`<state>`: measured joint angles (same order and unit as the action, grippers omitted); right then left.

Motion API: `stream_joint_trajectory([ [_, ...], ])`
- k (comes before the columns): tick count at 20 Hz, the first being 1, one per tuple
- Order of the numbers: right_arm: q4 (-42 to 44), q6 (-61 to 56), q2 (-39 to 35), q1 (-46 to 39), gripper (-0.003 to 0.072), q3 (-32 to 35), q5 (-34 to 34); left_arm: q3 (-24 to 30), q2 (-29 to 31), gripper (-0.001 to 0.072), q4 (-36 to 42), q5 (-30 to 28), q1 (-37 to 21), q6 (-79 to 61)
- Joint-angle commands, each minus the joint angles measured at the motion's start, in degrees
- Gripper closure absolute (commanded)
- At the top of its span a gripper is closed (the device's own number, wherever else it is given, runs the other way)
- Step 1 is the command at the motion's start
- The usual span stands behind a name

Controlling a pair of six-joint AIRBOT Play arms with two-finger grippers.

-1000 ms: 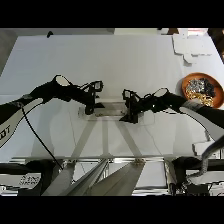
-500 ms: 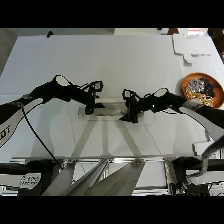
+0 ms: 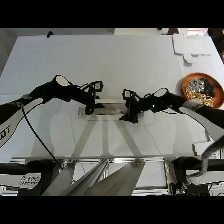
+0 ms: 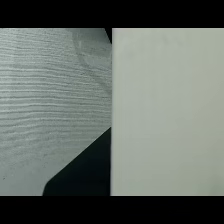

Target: Fold the box and place the chain.

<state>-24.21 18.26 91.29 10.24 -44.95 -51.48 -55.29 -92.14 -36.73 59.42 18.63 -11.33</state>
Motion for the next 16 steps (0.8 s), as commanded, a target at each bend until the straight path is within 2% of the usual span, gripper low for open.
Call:
stream_joint_trajectory([
  [1, 0.0, 0.0, 0.0, 0.0, 0.0226, 0.0, -0.1, 0.0, 0.0, 0.0697, 0.0, 0.0, 0.0, 0.0],
  [14, 0.0, 0.0, 0.0, 0.0, 0.0226, 0.0, -0.1, 0.0, 0.0, 0.0697, -0.1, -2.2, -0.1, -0.6],
  [15, 0.0, 0.0, 0.0, 0.0, 0.0226, 0.0, -0.1, 0.0, 0.0, 0.0673, -0.1, -2.2, 0.0, -0.7],
  [16, 0.0, 0.0, 0.0, 0.0, 0.0226, 0.0, -0.1, 0.0, 0.0, 0.0557, -0.1, -2.2, 0.0, -0.7],
])
